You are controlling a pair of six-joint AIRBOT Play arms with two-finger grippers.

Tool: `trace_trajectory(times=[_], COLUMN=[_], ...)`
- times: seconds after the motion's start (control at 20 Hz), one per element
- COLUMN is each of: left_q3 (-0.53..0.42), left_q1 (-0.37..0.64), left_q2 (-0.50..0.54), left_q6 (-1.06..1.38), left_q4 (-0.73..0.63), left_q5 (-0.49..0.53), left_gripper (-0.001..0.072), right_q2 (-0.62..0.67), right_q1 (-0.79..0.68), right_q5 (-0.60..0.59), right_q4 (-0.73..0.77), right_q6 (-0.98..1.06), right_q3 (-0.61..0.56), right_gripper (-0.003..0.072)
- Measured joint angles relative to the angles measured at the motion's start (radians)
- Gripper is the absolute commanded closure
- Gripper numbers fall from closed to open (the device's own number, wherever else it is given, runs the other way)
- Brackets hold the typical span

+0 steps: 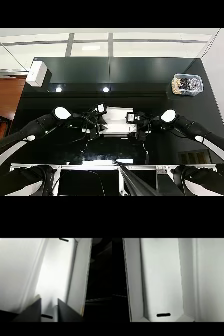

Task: Fold the box and place the chain.

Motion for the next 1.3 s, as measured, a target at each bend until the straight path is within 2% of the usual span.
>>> trace_trajectory(times=[0.05,0.1,0.2,0.35,0.5,0.7,0.85,0.95,1.05,1.15,1.3], left_q3=[0.0,0.0,0.001,0.014,0.025,0.03,0.017,-0.006,-0.029,-0.047,-0.06], left_q1=[0.0,-0.002,-0.002,0.008,0.053,0.214,0.387,0.484,0.538,0.557,0.534], left_q2=[0.0,0.0,0.001,0.031,0.113,0.234,0.258,0.237,0.186,0.114,-0.008], left_q6=[0.002,0.002,0.001,-0.027,-0.154,-0.597,-1.012,-1.182,-1.263,-1.285,-1.226], left_q4=[-0.001,-0.004,-0.003,0.043,0.159,0.388,0.479,0.465,0.432,0.373,0.222], left_q5=[0.003,0.001,0.0,-0.014,-0.039,-0.079,-0.128,-0.196,-0.266,-0.319,-0.367], left_gripper=[0.0455,0.0461,0.0682,0.068,0.0681,0.0681,0.0681,0.0681,0.0681,0.0681,0.0681], right_q2=[0.0,0.0,0.0,0.0,0.0,0.0,0.0,0.0,0.0,0.0,0.0], right_q1=[0.0,0.0,0.0,0.0,0.0,0.0,0.0,0.0,0.0,0.0,0.0], right_q5=[0.0,0.0,0.0,0.0,0.0,0.0,0.0,0.0,0.0,0.0,0.0], right_q4=[0.0,0.0,0.0,0.0,0.0,0.0,0.0,0.0,0.0,0.0,0.0], right_q6=[0.0,0.0,0.0,0.0,0.0,0.0,0.0,0.0,0.0,0.0,0.0], right_q3=[0.0,0.0,0.0,0.0,0.0,0.0,0.0,0.0,0.0,0.0,0.0], right_gripper=[0.0482,0.0482,0.0482,0.0483,0.0482,0.0483,0.0483,0.0483,0.0483,0.0483,0.0483])
